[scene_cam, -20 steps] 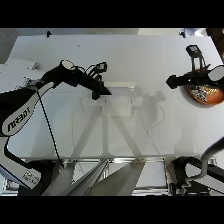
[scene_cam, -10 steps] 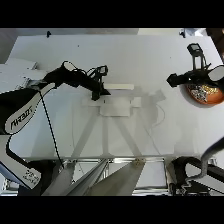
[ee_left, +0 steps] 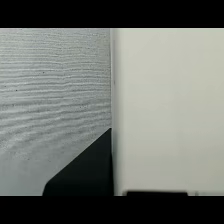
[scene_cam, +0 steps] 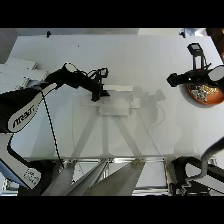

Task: Fold the box and place the chain.

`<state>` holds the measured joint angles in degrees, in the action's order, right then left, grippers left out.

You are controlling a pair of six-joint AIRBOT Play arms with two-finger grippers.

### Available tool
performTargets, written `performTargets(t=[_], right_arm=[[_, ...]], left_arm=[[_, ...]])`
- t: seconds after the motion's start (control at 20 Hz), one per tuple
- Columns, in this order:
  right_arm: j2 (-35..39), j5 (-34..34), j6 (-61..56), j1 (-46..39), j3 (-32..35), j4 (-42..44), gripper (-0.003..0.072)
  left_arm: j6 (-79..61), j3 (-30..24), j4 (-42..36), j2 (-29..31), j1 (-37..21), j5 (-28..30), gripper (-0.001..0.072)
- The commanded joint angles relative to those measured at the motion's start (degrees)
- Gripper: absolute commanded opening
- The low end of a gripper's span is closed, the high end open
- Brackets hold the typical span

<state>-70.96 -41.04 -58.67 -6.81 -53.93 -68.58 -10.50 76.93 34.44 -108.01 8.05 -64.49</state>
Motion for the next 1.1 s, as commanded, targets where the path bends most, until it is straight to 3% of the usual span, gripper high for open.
performTargets(t=[0.0, 1.05], right_arm=[[0.0, 0.0, 0.0, 0.0, 0.0, 0.0, 0.0690], [0.0, -0.1, 0.0, 0.0, 0.0, 0.8, 0.0683]], left_arm=[[0.0, 0.0, -1.3, -0.1, 0.0, 2.4, 0.0006], [0.0, 0.0, -2.4, -1.8, 0.0, 3.8, 0.0009]])
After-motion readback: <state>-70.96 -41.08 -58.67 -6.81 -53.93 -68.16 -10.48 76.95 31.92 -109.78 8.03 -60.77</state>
